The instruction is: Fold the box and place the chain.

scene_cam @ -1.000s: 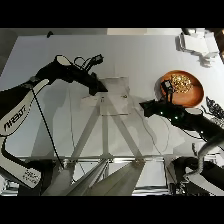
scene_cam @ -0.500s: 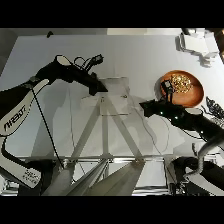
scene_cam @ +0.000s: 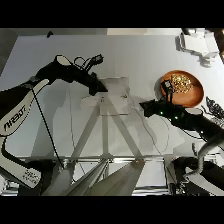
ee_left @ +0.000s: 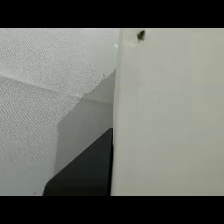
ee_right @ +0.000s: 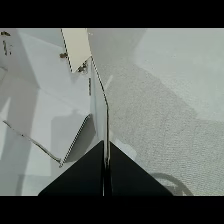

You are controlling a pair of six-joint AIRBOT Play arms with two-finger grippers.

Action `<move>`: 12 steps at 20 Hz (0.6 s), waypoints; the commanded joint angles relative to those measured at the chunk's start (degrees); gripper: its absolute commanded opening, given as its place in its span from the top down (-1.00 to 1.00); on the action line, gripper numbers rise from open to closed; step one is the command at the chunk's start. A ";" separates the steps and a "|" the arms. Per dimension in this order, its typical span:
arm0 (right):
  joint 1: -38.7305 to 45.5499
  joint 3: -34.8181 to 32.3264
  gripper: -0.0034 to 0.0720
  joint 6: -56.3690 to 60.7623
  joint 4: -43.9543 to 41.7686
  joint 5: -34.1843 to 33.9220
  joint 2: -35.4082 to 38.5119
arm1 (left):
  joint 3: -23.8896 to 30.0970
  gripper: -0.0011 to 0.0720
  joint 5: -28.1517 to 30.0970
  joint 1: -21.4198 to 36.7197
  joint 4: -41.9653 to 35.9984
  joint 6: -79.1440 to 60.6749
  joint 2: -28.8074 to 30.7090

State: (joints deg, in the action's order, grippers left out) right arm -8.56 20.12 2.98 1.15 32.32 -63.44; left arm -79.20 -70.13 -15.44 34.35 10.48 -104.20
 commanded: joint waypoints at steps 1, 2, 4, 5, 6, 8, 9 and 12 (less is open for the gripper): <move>-0.04 0.00 0.87 0.02 -0.07 0.02 0.00 | -0.04 0.94 0.11 0.00 0.00 -0.07 0.00; 0.00 0.02 0.78 0.02 -0.07 0.04 0.11 | -0.04 0.95 0.35 0.00 0.09 -0.24 0.11; 0.00 0.11 0.20 0.09 -0.07 0.07 0.96 | -0.04 0.95 0.46 0.13 0.96 -0.44 0.92; 0.00 0.11 0.09 0.13 -0.07 0.07 2.05 | -0.04 0.95 0.44 0.22 2.69 -1.73 2.14; 0.00 0.11 0.02 0.13 -0.07 0.04 3.58 | -0.04 0.95 0.42 0.37 4.90 -3.15 3.80; 0.00 0.11 0.01 0.13 -0.07 -0.04 7.45 | -0.04 0.96 -0.28 0.81 8.35 -4.11 8.28; 0.00 0.11 0.01 0.13 -0.07 -0.07 9.57 | -0.04 0.96 -1.90 1.01 9.03 -4.09 10.34; 0.00 0.11 0.01 0.13 0.04 -0.52 15.26 | 0.55 0.97 -9.53 0.79 9.03 -3.93 14.45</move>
